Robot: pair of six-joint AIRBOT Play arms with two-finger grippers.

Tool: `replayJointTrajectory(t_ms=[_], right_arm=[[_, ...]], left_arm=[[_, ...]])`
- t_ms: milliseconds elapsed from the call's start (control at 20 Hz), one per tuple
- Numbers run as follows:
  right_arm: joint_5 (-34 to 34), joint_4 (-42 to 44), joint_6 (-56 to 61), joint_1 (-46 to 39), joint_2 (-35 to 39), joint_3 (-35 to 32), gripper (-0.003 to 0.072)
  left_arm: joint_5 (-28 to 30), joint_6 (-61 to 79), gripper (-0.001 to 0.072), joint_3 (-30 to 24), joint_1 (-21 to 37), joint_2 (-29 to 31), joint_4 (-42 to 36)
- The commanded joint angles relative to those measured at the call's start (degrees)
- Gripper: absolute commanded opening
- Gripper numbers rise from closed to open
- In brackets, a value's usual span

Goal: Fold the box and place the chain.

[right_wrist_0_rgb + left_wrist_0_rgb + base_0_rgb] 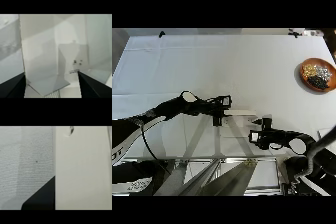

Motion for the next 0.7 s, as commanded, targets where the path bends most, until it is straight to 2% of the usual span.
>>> replayJointTrajectory(t_ms=[0, 300, 650], right_arm=[[-3.6, 2.6, -0.1, 0.0, -0.3, 0.0, 0.0698], [-3.6, 11.1, -9.6, 0.0, -0.2, 0.0, 0.0698], [-0.7, 15.7, -15.8, -4.9, -0.2, 0.5, 0.0698]], left_arm=[[0.0, 0.0, 0.0013, 0.0, 0.0, 0.0, 0.0], [0.0, 0.0, 0.0013, 0.0, 0.0, 0.0, 0.0], [0.0, 0.0, 0.0013, 0.0, 0.0, 0.0, 0.0]])
